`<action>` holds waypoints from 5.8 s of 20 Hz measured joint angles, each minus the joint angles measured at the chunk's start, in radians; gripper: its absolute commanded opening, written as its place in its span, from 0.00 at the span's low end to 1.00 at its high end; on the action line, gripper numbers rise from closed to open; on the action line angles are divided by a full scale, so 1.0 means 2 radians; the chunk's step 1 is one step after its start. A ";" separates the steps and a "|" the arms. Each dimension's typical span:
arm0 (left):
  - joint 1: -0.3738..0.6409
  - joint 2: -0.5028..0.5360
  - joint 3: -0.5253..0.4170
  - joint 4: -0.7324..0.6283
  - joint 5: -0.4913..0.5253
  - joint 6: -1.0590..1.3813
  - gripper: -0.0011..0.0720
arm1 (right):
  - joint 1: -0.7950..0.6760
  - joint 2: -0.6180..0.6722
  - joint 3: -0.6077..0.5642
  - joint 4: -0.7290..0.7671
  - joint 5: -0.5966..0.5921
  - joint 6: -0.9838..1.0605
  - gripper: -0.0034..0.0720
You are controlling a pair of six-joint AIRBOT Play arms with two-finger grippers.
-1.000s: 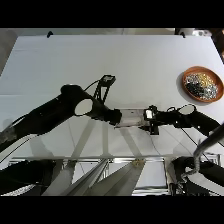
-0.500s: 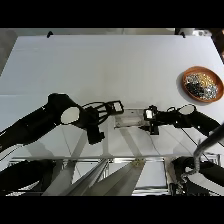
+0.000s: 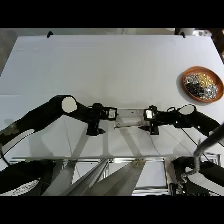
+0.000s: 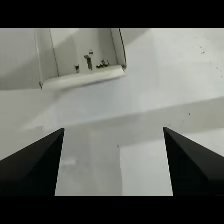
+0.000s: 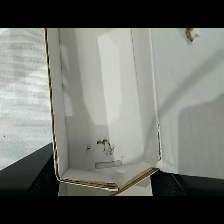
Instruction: Fold the box and place the chain.
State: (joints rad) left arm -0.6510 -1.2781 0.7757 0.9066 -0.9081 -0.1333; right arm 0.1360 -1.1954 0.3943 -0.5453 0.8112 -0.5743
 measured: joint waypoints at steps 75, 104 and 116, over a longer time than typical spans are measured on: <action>-0.019 -0.124 -0.002 -0.189 0.099 0.092 0.52 | 0.000 0.032 0.000 -0.027 -0.011 0.013 0.97; -0.019 -0.124 -0.002 -0.188 0.097 0.092 0.52 | 0.000 0.155 0.009 0.065 -0.017 0.356 0.05; -0.019 -0.124 -0.002 -0.188 0.097 0.092 0.52 | 0.000 0.041 0.010 0.104 -0.052 0.367 0.05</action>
State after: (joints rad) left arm -0.6880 -1.5253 0.7712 0.5304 -0.7151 0.0513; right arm 0.1352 -1.1137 0.4137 -0.3374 0.7063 0.1596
